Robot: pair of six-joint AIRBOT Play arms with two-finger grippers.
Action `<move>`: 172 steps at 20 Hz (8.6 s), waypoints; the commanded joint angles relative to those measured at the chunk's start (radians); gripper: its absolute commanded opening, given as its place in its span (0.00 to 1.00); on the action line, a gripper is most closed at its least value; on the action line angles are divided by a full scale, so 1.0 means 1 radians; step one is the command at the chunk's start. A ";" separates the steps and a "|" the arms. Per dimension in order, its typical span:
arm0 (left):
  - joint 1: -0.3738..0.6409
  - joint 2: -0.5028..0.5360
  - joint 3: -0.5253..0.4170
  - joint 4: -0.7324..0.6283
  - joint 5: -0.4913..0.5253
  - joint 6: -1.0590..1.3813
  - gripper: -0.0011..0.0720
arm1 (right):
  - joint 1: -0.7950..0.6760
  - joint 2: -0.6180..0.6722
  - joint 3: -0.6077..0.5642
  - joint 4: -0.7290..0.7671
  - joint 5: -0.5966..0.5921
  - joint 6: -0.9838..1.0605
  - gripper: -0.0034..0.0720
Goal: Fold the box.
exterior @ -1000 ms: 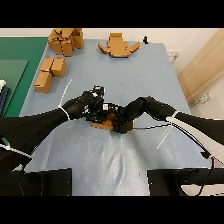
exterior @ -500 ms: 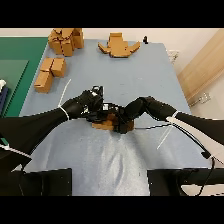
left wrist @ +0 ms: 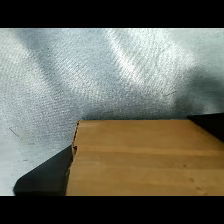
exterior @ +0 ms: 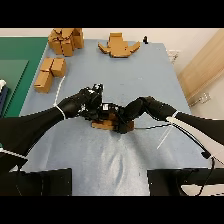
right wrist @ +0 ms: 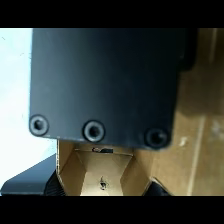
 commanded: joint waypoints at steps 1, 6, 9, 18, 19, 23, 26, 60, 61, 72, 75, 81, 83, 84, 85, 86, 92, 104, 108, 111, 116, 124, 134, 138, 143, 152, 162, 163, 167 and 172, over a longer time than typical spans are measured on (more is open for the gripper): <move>0.015 0.002 0.000 -0.041 0.026 0.051 0.46 | 0.000 0.000 0.001 -0.002 0.002 -0.003 0.72; 0.060 0.002 -0.001 -0.061 0.018 0.095 0.46 | 0.000 0.000 0.001 -0.002 0.002 -0.003 0.72; 0.086 0.002 -0.002 -0.060 -0.018 0.100 0.27 | 0.000 0.000 0.001 -0.002 0.002 -0.003 0.72; 0.094 -0.018 -0.038 -0.127 0.018 0.105 0.60 | 0.000 0.000 0.001 -0.002 0.002 -0.003 0.72; 0.094 -0.018 -0.038 -0.123 0.019 0.105 0.60 | 0.000 0.000 0.001 -0.002 0.002 -0.003 0.72; 0.094 -0.033 -0.039 -0.101 0.015 0.092 0.42 | 0.000 0.000 0.001 -0.002 0.002 -0.003 0.72; 0.094 -0.039 -0.037 -0.101 0.024 0.099 0.06 | 0.000 0.000 0.001 -0.002 0.002 -0.003 0.72; 0.040 -0.006 -0.002 -0.040 -0.016 0.055 0.54 | 0.000 0.000 0.001 -0.003 0.002 -0.003 0.72; 0.049 -0.005 -0.002 -0.070 -0.016 0.079 0.54 | 0.000 0.000 0.001 -0.003 0.001 -0.003 0.72; 0.173 0.018 -0.014 -0.192 -0.034 0.255 0.54 | 0.000 0.000 0.001 -0.005 0.002 -0.003 0.72; 0.198 0.018 -0.047 -0.257 -0.029 0.307 0.54 | 0.000 0.000 0.001 -0.005 0.002 -0.003 0.72; 0.202 0.002 -0.089 -0.257 -0.022 0.293 0.42 | 0.000 0.000 0.001 -0.005 0.002 -0.003 0.72; 0.200 -0.011 -0.089 -0.258 0.004 0.271 0.42 | 0.000 0.000 0.001 -0.004 0.002 -0.002 0.72; 0.200 -0.021 -0.089 -0.258 0.008 0.266 0.42 | 0.000 0.000 0.001 -0.004 0.002 -0.002 0.72; 0.199 -0.031 -0.089 -0.254 0.006 0.250 0.42 | 0.000 0.000 0.001 -0.004 0.002 0.000 0.72; 0.198 -0.036 -0.089 -0.254 0.008 0.249 0.42 | 0.000 0.000 0.001 -0.004 0.002 0.000 0.72; 0.137 -0.036 -0.066 -0.174 0.024 0.202 0.06 | 0.000 0.000 0.001 -0.004 0.001 0.008 0.72; 0.063 -0.039 -0.035 0.027 -0.069 0.001 0.06 | 0.000 0.000 0.001 -0.004 0.001 0.008 0.72; 0.063 -0.042 -0.033 0.037 -0.072 -0.006 0.06 | 0.000 0.000 0.001 -0.004 0.001 0.008 0.72; 0.063 -0.042 -0.019 0.015 -0.074 0.020 0.06 | 0.000 0.000 0.001 -0.004 0.001 0.008 0.72; 0.063 -0.042 0.000 0.014 -0.107 0.018 0.06 | 0.000 0.000 0.001 -0.004 0.001 0.008 0.72; 0.063 -0.042 0.000 0.032 -0.126 0.005 0.06 | 0.000 0.000 0.001 -0.004 -0.001 0.008 0.72; 0.063 -0.031 0.019 -0.018 -0.104 0.051 0.07 | 0.000 0.000 0.001 -0.004 -0.006 0.008 0.72; 0.063 -0.026 0.031 0.002 -0.130 0.024 0.06 | 0.000 0.000 0.001 -0.003 -0.006 0.008 0.72; 0.063 -0.039 0.031 0.045 -0.159 -0.010 0.06 | 0.001 0.000 0.001 -0.001 -0.006 0.015 0.72; 0.032 -0.070 0.031 0.073 -0.179 -0.020 0.06 | 0.001 0.000 0.001 -0.001 -0.006 0.016 0.72; 0.032 -0.069 0.031 0.045 -0.163 0.013 0.07 | 0.001 0.000 0.001 -0.001 -0.011 0.026 0.72; 0.032 -0.065 0.031 0.018 -0.142 0.026 0.07 | 0.001 0.000 0.001 -0.001 -0.010 0.026 0.72; 0.032 -0.033 0.031 -0.023 -0.077 0.053 0.68 | 0.001 0.000 0.001 -0.002 -0.010 0.026 0.72; 0.050 -0.005 0.031 -0.062 -0.048 0.102 0.68 | 0.000 0.000 0.001 -0.005 -0.011 0.026 0.72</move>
